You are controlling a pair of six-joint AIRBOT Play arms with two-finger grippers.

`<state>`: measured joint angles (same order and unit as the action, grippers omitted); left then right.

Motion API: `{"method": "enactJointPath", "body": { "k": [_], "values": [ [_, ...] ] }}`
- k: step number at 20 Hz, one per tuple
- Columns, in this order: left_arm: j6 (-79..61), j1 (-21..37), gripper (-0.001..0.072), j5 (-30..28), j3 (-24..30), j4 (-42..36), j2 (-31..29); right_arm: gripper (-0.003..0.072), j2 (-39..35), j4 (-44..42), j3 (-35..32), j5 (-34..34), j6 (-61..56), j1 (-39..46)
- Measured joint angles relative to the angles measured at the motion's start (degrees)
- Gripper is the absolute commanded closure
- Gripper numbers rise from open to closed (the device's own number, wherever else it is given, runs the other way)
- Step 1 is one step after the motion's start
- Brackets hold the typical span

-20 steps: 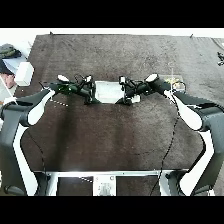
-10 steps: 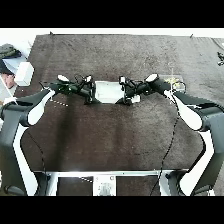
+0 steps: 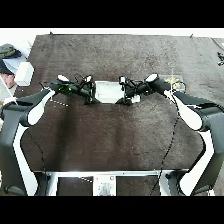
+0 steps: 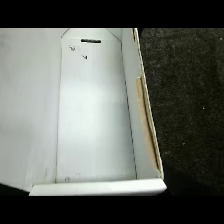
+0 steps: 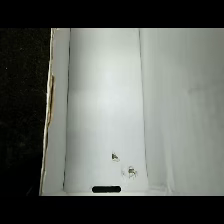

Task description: Fold the box and place the chain.

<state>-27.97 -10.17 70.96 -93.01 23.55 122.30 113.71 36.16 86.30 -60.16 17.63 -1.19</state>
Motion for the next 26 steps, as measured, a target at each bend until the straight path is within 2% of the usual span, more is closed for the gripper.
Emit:
{"method": "enactJointPath", "body": {
  "k": [6, 7, 8, 21, 22, 24, 25, 26],
  "values": [
    [0.02, 0.00, 0.0305, -0.02, 0.00, -0.02, 0.00, 0.0248, 0.00, -0.61, 0.00, 0.00, 0.00, 0.00],
    [0.00, 0.00, 0.0305, 0.00, 0.00, -0.02, 0.00, 0.0127, 0.00, -0.79, 0.00, 0.00, 0.00, 0.00],
    [0.00, 0.00, 0.0305, -0.07, 0.00, -0.07, 0.00, 0.0088, -0.02, -0.74, 0.00, 0.00, 0.11, -0.02],
    [1.70, -0.07, 0.0306, -0.33, -0.02, -0.13, 0.00, 0.0092, -5.25, 1.03, -0.07, -4.57, -2.14, 4.76],
    [1.70, -0.07, 0.0305, -0.15, -0.02, -0.07, 0.00, 0.0129, -5.88, 1.27, -0.07, -4.50, -2.25, 5.40],
    [1.92, -0.07, 0.0306, -0.07, -0.02, 0.00, 0.00, 0.0403, -7.04, 0.87, -0.07, -5.27, -3.06, 6.38],
    [2.01, -0.07, 0.0305, -0.07, -0.02, 0.02, 0.00, 0.0507, -7.48, -0.22, -0.07, -6.32, -3.37, 6.54],
    [2.08, -0.07, 0.0305, -0.04, -0.02, 0.02, 0.00, 0.0569, -7.80, -1.60, -0.07, -7.43, -3.67, 6.64]
  ]
}}
